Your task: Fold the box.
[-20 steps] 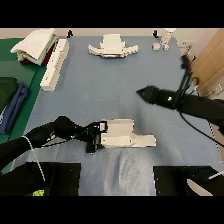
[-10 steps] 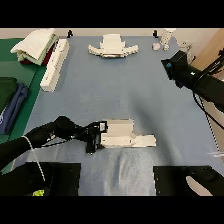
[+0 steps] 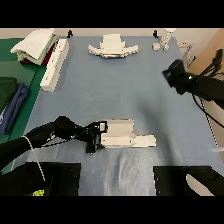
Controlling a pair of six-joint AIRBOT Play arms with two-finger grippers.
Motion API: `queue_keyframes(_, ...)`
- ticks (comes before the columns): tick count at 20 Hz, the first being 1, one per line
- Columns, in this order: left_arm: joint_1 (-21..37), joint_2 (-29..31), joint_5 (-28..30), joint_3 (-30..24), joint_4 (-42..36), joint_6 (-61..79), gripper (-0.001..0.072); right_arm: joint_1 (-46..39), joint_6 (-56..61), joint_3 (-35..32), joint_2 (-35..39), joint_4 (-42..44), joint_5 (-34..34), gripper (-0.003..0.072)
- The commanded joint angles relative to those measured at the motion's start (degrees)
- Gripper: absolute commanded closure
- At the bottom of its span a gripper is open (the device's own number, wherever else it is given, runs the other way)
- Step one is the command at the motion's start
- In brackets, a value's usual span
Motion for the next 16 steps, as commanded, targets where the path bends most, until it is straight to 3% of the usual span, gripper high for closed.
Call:
queue_keyframes(1,0.02,-0.04,0.00,0.02,0.00,0.00,0.0234,0.87,-15.93,0.02,-0.33,0.70,-32.04,0.0683)
queue_keyframes(4,0.02,-0.04,0.00,0.02,0.02,0.00,0.0234,1.01,-18.23,-0.09,-0.33,-3.21,-48.65,0.0683)
queue_keyframes(6,0.02,-0.04,0.02,0.02,0.00,0.00,0.0234,2.14,-20.79,-1.46,-0.33,-2.89,-51.12,0.0683)
queue_keyframes(8,0.02,-0.04,0.00,0.02,0.00,0.00,0.0234,5.95,-24.63,-4.46,-0.35,2.40,-47.32,0.0683)
queue_keyframes(10,0.02,-0.04,0.00,0.02,0.00,0.00,0.0234,11.54,-27.45,-6.54,-0.85,5.46,-38.80,0.0680)
queue_keyframes(13,0.02,-0.04,0.02,0.02,0.00,0.00,0.0234,17.97,-30.42,-5.55,-5.44,5.46,-27.87,0.0644)
queue_keyframes(16,0.02,-0.04,0.02,0.02,0.02,0.00,0.0234,18.53,-31.71,-2.60,-12.90,5.16,-22.86,0.0648)
